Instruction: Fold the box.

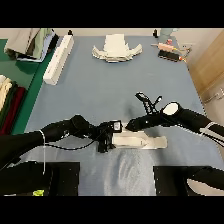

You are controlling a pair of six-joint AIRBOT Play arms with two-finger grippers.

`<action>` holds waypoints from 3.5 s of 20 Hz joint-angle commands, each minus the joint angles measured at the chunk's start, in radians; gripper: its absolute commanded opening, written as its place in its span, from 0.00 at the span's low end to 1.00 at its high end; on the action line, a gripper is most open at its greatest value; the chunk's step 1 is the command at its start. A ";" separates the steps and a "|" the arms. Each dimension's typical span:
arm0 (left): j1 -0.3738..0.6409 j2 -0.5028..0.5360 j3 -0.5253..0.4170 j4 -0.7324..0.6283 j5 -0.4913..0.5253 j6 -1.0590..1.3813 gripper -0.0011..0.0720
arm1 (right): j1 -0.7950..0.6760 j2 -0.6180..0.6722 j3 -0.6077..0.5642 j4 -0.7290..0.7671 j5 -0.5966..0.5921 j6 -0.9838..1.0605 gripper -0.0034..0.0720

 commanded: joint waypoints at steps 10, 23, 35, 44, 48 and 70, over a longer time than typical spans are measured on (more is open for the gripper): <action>0.000 0.000 0.001 0.002 0.001 0.001 0.68 | 0.005 0.410 0.001 -0.090 0.149 -0.013 0.40; 0.000 0.000 0.001 0.002 0.001 0.001 0.68 | 0.005 0.680 -0.204 -0.538 0.379 -0.283 0.85; 0.000 0.000 0.001 0.002 0.001 0.001 0.68 | 0.006 0.620 -0.257 -0.448 0.156 -0.490 0.58; 0.000 0.000 0.001 0.002 0.001 0.001 0.68 | 0.006 0.552 -0.259 -0.267 0.113 -0.640 0.34; 0.000 0.000 0.001 0.002 0.001 0.001 0.68 | 0.006 0.506 -0.259 -0.223 0.106 -0.692 0.37; 0.000 0.000 0.001 0.002 0.001 0.001 0.68 | -0.002 0.611 -0.080 -0.758 0.393 0.460 0.05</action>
